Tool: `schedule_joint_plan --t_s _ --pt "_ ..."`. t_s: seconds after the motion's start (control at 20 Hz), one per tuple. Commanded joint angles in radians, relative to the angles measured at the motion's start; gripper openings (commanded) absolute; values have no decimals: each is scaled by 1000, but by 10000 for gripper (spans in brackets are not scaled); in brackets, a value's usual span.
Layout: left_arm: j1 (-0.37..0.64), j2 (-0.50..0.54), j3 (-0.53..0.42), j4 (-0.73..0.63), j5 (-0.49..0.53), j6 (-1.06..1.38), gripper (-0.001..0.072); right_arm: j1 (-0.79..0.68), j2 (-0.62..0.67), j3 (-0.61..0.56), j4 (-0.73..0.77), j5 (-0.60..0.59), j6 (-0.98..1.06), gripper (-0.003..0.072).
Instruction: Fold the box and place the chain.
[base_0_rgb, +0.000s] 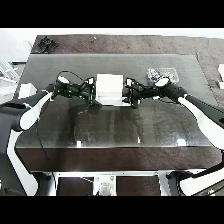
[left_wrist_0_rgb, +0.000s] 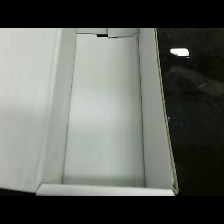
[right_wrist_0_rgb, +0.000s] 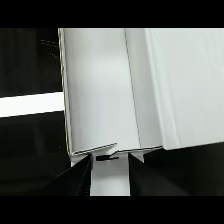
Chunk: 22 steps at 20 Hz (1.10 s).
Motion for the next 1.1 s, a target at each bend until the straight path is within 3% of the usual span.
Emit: schedule_joint_plan --t_s 0.0,0.3,0.65,0.75,0.8,0.85,1.05 --pt "-1 -1 0 0 1 0 538 16 -6 0 40 -24 -42 270" --pt "-1 -1 0 0 0 -3 539 27 -39 5 137 -49 -113 271" --pt "-1 -1 0 0 -1 -3 538 31 -71 15 144 -45 -156 283" --pt "-1 -1 0 0 -1 -3 538 30 -71 18 144 -45 -156 387" --pt "-1 -1 0 0 -1 -3 538 30 -71 18 143 -44 -161 511" --pt "-1 -1 0 0 -1 -3 538 30 -71 18 143 -35 -177 573" --pt "-1 -1 0 0 -1 -3 538 26 -71 18 140 -27 -207 573"
